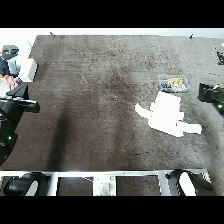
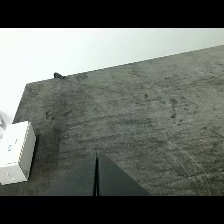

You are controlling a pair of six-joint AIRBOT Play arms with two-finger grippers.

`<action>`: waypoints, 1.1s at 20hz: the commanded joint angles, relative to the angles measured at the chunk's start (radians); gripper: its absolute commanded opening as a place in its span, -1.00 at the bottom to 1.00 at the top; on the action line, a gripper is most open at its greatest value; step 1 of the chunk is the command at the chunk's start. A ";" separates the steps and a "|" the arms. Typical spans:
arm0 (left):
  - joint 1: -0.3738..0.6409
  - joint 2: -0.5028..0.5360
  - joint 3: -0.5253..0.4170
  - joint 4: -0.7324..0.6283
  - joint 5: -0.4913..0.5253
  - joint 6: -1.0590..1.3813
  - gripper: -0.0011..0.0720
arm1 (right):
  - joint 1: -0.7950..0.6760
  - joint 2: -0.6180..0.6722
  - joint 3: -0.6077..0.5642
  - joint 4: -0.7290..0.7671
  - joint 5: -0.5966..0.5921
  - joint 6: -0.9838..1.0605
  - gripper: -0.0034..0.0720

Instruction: Fold the box and place the chain.

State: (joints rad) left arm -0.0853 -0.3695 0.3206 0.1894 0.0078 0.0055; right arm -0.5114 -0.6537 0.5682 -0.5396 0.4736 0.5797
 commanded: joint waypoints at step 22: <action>0.001 0.000 -0.001 0.000 0.000 0.000 -0.94 | -0.537 -1.012 0.539 -0.418 1.035 0.049 0.31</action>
State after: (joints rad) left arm -0.0853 -0.3695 0.3206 0.1898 0.0078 0.0055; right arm -1.0557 -1.5864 1.0943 -0.9928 1.4891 0.6876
